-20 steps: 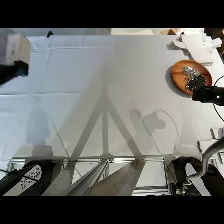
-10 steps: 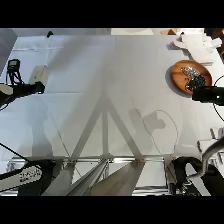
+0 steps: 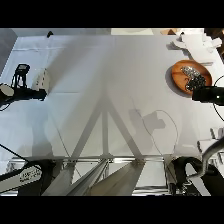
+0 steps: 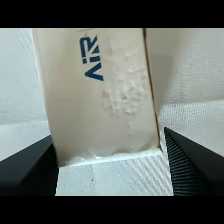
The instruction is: Fold the box and place the chain.
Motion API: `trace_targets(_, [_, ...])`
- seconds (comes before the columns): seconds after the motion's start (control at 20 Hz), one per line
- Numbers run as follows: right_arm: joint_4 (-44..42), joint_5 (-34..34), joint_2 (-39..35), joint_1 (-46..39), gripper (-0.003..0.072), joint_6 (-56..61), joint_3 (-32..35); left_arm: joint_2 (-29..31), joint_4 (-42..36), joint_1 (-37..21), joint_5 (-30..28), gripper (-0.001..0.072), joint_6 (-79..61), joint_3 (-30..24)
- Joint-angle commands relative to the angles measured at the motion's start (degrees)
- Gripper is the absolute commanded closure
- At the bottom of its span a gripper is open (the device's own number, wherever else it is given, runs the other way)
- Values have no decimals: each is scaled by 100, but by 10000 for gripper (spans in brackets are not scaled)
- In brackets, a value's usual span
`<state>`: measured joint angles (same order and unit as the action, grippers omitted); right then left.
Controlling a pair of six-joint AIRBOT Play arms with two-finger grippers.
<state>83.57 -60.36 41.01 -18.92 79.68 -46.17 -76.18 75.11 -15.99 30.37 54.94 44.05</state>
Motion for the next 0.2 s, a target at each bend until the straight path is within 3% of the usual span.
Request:
trace_targets(0.0, [0, -2, -4, -2, 674, 0, -2, 446, 57, 4, 168, 11, -496, 2])
trace_targets(0.15, [0, -2, -4, -2, 674, 0, -2, 942, 39, 4, 114, 11, -509, 2])
